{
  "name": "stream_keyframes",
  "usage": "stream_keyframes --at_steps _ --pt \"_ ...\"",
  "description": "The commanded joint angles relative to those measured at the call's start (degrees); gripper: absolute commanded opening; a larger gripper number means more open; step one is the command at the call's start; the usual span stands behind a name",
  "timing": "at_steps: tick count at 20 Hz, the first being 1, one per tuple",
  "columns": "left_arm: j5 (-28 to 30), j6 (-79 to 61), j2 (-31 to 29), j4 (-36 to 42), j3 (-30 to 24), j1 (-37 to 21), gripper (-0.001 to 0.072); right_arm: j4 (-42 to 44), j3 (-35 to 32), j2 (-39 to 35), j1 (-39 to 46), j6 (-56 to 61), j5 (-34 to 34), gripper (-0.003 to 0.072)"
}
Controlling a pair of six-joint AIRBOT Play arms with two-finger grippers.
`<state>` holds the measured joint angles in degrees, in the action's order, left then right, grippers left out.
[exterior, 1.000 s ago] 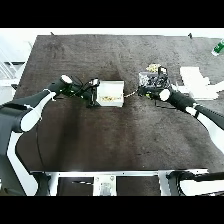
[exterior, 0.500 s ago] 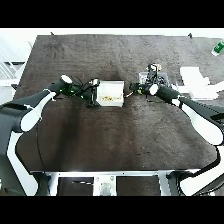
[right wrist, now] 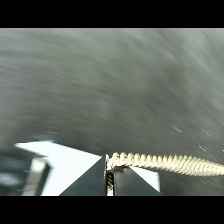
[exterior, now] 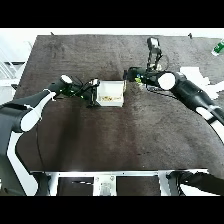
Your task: Fold the box and place the chain.
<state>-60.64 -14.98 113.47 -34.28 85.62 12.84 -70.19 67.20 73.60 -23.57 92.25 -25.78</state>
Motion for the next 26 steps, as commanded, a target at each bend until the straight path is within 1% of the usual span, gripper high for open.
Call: stream_keyframes --at_steps 1,4,7,12,17,20,23,26 --pt "0.0 0.0 0.0 0.0 0.0 0.0 0.0623 -0.5 -0.1 -7.9 -5.8 -1.2 -0.9 0.0008" --pt "0.0 0.0 0.0 0.0 0.0 0.0 0.0623 -0.3 0.3 -8.2 -9.9 -0.9 -0.2 0.0008" --pt "0.0 0.0 0.0 0.0 0.0 0.0 0.0623 -0.3 0.3 -8.2 -12.3 -0.8 5.8 0.0008" --pt "0.0 0.0 0.0 0.0 0.0 0.0 0.0623 -0.3 0.4 -7.8 -12.4 -0.9 13.2 0.0008" --pt "0.0 0.0 0.0 0.0 0.0 0.0 0.0623 -0.4 3.4 -7.4 -12.4 -1.1 17.8 0.0008" --pt "0.0 0.0 0.0 0.0 0.0 0.0 0.0623 -0.6 5.0 -7.4 -12.4 -2.7 18.6 0.0008" --pt "0.0 0.0 0.0 0.0 0.0 0.0 0.0623 -1.0 5.1 -6.8 -11.9 -3.0 18.3 0.0008" --pt "0.0 0.0 0.0 0.0 0.0 0.0 0.0623 -1.2 4.9 -4.5 -10.8 -3.0 14.5 0.0009"
